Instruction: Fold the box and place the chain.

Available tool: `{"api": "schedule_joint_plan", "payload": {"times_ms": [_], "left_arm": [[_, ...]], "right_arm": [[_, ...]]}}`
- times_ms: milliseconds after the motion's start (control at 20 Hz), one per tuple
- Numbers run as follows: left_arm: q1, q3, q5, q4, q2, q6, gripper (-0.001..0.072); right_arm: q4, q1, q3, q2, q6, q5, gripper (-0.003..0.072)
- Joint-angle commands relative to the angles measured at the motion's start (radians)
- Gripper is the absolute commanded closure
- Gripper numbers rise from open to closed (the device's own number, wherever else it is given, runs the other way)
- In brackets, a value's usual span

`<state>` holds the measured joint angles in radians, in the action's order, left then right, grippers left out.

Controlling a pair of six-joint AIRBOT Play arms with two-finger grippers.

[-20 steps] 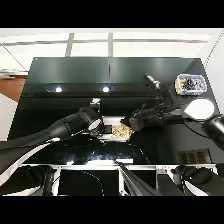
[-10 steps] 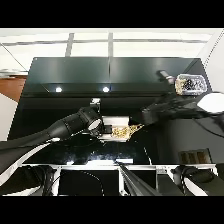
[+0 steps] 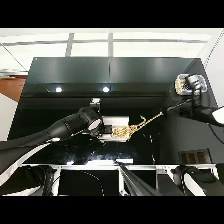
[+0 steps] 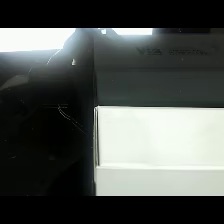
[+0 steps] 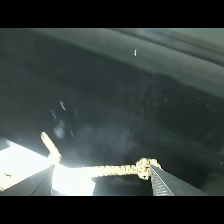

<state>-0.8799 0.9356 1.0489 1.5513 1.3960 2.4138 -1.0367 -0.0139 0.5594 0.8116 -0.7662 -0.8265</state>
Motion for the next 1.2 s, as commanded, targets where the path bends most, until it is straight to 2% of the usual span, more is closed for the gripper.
{"api": "schedule_joint_plan", "payload": {"times_ms": [0,150,400,550,1150], "left_arm": [[0.000,0.000,-0.002,0.002,0.000,0.000,0.0676],[0.000,0.000,-0.001,0.004,0.000,0.000,0.0677],[0.001,0.000,-0.002,0.004,0.000,0.000,0.0676],[0.001,0.000,-0.001,0.004,0.000,0.000,0.0676],[0.002,0.000,-0.001,0.010,0.000,-0.001,0.0676]], "right_arm": [[0.037,0.106,-0.076,0.070,0.366,0.085,-0.0034],[0.159,0.246,-0.090,0.150,0.577,0.087,-0.0034],[0.190,0.366,-0.090,0.221,0.652,0.089,-0.0034],[0.282,0.377,-0.090,0.256,0.740,0.085,-0.0034],[0.282,0.377,-0.090,0.345,0.887,0.086,-0.0034]]}}
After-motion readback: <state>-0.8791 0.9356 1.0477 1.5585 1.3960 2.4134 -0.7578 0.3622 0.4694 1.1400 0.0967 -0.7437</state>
